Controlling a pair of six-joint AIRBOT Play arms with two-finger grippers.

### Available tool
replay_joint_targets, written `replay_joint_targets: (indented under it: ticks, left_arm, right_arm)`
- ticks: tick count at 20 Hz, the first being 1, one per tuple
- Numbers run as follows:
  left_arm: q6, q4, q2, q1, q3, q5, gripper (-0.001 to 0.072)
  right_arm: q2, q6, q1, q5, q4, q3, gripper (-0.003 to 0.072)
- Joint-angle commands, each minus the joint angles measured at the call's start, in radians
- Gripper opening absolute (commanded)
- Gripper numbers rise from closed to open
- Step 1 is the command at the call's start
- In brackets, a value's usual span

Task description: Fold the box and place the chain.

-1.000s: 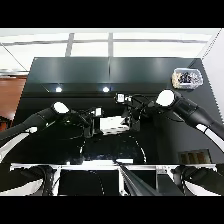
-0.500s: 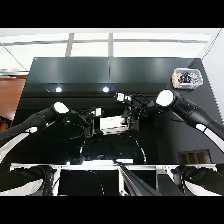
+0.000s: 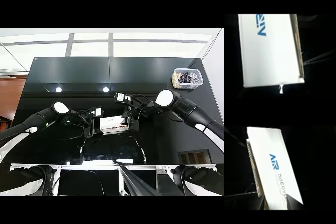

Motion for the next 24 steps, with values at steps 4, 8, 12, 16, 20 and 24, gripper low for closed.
replay_joint_targets:
  ticks: [4, 8, 12, 16, 20, 24]
  left_arm:
    - [0.0, 0.0, 0.0, 0.0, 0.001, 0.0, 0.0387]
    - [0.0, 0.0, 0.0, 0.0, 0.001, 0.0, 0.0387]
    - [0.0, 0.0, 0.0, 0.0, 0.001, 0.0, 0.0388]
    - [0.0, 0.0, 0.0, 0.0, 0.001, 0.0, 0.0387]
    - [0.0, 0.0, 0.0, 0.0, 0.001, 0.0, 0.0387]
    - [0.0, 0.0, 0.0, 0.0, 0.001, -0.001, 0.0387]
  right_arm:
    - [-0.002, 0.007, 0.0, 0.013, 0.0, -0.016, 0.0306]
    - [-0.002, 0.007, 0.0, 0.019, 0.001, -0.016, 0.0308]
    - [-0.002, 0.009, 0.0, 0.021, 0.0, -0.016, 0.0318]
    - [-0.003, 0.025, 0.0, 0.021, 0.0, -0.016, 0.0318]
    - [-0.003, 0.031, 0.0, 0.021, 0.0, -0.016, 0.032]
    - [-0.002, 0.044, 0.0, 0.025, 0.001, -0.016, 0.0318]
